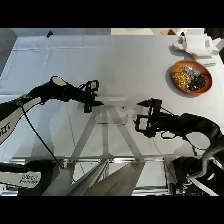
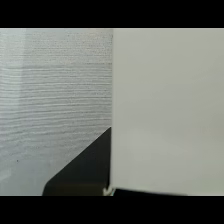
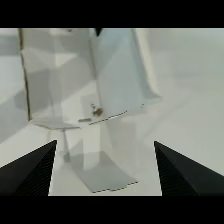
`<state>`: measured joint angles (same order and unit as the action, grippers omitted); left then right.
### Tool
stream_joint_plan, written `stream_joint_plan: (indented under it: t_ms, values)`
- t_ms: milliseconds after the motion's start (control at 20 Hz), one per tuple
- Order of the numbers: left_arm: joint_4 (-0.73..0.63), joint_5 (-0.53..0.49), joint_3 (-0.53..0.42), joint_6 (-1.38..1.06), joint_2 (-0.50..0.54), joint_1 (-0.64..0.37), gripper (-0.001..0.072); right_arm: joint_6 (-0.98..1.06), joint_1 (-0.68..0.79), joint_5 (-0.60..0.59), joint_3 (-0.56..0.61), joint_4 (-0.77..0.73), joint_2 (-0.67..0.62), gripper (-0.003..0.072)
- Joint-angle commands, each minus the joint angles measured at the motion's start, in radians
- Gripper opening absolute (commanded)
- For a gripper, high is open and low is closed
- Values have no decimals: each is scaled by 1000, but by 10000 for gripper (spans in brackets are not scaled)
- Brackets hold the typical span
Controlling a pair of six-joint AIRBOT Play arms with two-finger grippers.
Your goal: Fold the box and place the chain.
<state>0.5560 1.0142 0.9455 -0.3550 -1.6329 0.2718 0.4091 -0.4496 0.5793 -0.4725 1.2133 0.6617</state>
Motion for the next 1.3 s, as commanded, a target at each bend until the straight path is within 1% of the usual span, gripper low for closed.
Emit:
stream_joint_plan:
  t_ms: [0, 50, 150, 200, 250, 300, 400, 600, 700, 800, 900, 950, 1100, 1250]
  values:
    - [0, 0, 0, 0, -1, 0, 13, -199, 3, 7, 42, -78, 34, 674]
    - [0, 0, 0, 0, -1, 0, 13, -290, 27, 21, 42, -179, 49, 675]
    - [0, 0, 0, 0, -1, 0, 13, -450, 122, 58, 42, -453, 90, 684]
    - [0, 0, 0, 0, -1, 0, 13, -534, 172, 89, 42, -566, 113, 685]
    - [0, 0, 0, 0, -1, 0, 13, -640, 219, 128, 42, -636, 141, 694]
    - [0, 0, 0, 0, -1, 0, 13, -729, 253, 162, 42, -654, 169, 694]
    - [0, -1, 0, 0, -1, 0, 13, -758, 296, 193, 42, -654, 241, 698]
    - [0, 0, 0, 0, -1, 0, 13, -763, 302, 177, 42, -666, 391, 697]
    - [0, 0, 0, 0, -1, 0, 13, -785, 302, 156, 42, -707, 446, 697]
    - [0, 0, 0, 0, -1, 0, 13, -786, 302, 138, 42, -815, 468, 697]
    - [0, 0, 0, 0, -1, 0, 13, -866, 302, 127, 42, -887, 470, 697]
    - [0, 0, 0, 0, -1, 0, 13, -909, 302, 127, 42, -892, 470, 697]
    - [0, 0, 0, 0, -1, 0, 13, -916, 277, 111, 42, -892, 470, 697]
    - [0, 0, 0, 0, -1, 0, 13, -915, 240, 47, 42, -891, 471, 697]
